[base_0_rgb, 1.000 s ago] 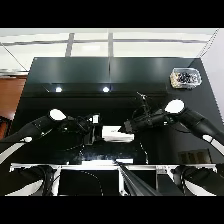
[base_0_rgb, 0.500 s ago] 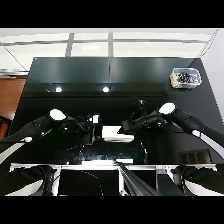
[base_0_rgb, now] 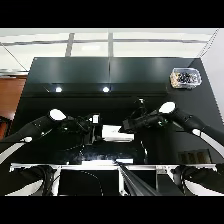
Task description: Fold the box and place the chain.
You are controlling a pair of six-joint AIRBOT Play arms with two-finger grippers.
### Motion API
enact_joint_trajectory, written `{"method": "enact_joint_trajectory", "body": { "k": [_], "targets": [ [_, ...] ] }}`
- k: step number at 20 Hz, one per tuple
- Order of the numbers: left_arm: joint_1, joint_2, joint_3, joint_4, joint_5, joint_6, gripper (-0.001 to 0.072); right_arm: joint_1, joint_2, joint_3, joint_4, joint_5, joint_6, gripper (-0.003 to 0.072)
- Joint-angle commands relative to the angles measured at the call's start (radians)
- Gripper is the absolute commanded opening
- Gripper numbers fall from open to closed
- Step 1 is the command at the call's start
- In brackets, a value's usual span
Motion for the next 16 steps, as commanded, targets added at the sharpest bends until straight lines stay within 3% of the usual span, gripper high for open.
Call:
{"method": "enact_joint_trajectory", "body": {
  "k": [1,6,7,8,13,16],
  "targets": [
    [0.000,0.000,0.000,0.001,-0.001,0.001,0.0377,-0.076,0.060,0.050,0.014,0.190,-0.009,0.0012],
    [0.000,0.003,0.001,0.000,-0.008,-0.083,0.0381,-0.311,0.300,0.131,0.013,0.384,0.038,0.0012],
    [0.001,0.012,0.001,0.003,-0.010,-0.113,0.0491,-0.363,0.344,0.131,0.008,0.404,0.041,0.0012],
    [0.003,0.031,0.001,0.020,-0.017,-0.125,0.0720,-0.420,0.388,0.131,-0.014,0.422,0.053,0.0012],
    [0.002,0.149,0.077,0.254,-0.139,-0.383,0.0711,-0.624,0.499,0.131,-0.200,0.517,0.077,0.0012],
    [-0.024,0.166,0.141,0.267,-0.164,-0.472,0.0710,-0.690,0.499,0.130,-0.257,0.509,0.077,0.0013]
  ]
}}
